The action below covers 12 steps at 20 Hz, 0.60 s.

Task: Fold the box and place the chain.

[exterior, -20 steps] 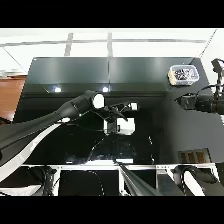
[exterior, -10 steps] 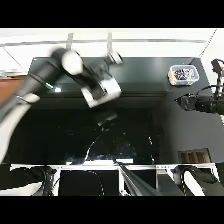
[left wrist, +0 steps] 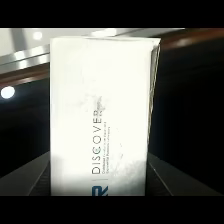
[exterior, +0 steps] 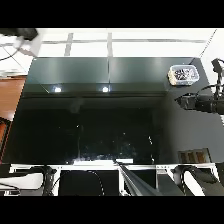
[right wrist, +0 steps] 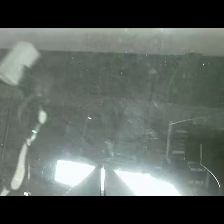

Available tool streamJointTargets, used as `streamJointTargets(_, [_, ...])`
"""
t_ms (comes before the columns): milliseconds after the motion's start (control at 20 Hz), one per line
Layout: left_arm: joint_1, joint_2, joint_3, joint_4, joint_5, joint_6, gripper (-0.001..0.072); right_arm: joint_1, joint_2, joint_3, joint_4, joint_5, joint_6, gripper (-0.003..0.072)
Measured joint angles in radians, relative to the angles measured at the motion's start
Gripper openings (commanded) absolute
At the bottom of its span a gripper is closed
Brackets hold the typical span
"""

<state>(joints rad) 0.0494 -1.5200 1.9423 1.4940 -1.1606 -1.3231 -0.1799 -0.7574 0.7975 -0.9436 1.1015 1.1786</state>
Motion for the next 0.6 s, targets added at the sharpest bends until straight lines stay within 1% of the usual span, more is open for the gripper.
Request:
streamJointTargets(100, [0.082, -0.066, 0.042, -0.012, 0.014, -0.007, 0.0329, 0.000, 0.000, 0.000, 0.000, -0.002, 0.000, 0.0017])
streamJointTargets(250, [0.170, -0.164, 0.075, -0.057, 0.033, -0.012, 0.0329, 0.000, 0.000, 0.000, 0.000, -0.004, 0.000, 0.0017])
streamJointTargets(400, [0.221, -0.270, 0.088, -0.093, 0.046, -0.003, 0.0329, 0.000, 0.000, 0.000, 0.000, -0.004, 0.000, 0.0017])
streamJointTargets(600, [0.250, -0.407, 0.094, -0.131, 0.084, 0.062, 0.0329, 0.000, 0.000, 0.000, 0.000, -0.003, 0.000, 0.0017])
